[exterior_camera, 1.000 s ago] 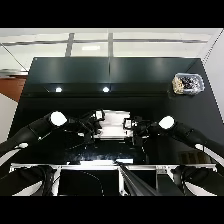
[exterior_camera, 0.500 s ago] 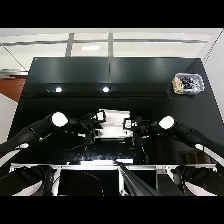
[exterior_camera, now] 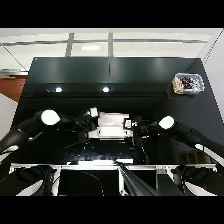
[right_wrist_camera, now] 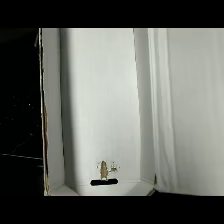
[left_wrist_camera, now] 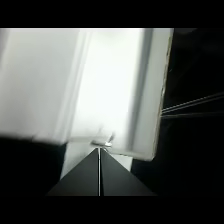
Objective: Fold the box and place the chain.
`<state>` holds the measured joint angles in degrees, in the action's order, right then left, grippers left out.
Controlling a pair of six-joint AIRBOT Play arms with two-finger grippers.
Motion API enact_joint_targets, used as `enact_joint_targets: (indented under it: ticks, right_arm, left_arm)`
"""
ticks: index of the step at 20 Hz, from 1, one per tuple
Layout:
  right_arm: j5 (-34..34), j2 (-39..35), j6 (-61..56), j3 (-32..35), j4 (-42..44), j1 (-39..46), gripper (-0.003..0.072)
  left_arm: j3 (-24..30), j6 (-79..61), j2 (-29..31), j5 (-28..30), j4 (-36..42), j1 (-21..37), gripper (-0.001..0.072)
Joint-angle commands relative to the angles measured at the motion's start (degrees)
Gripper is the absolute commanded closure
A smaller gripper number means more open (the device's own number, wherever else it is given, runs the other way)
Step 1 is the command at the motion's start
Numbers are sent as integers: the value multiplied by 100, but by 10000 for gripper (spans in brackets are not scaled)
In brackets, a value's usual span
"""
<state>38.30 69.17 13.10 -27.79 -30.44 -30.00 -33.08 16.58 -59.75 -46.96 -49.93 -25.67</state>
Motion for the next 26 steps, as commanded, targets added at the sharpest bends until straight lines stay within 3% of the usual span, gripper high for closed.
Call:
enact_joint_targets:
  ticks: [1,5,8,18,24,25,26]
  right_arm:
    - [2,2,-2,0,0,0,218]
    - [2,2,-2,0,0,0,218]
    - [2,2,-2,0,0,0,218]
    - [2,2,-2,0,0,0,218]
    - [2,2,0,0,0,0,218]
    - [2,2,-2,0,-2,0,218]
    - [2,2,-2,0,0,0,218]
  left_arm:
    - [-20,1659,623,-282,-695,1029,677]
    - [70,4728,553,-1062,-614,2673,677]
    - [437,5818,144,-1320,-81,3047,676]
    - [614,4376,-1593,-1322,1707,2133,678]
    - [570,4317,-1464,-1307,1716,2057,678]
    - [531,4319,-1377,-1355,1711,2074,665]
    - [481,4317,-1276,-1397,1711,2074,535]
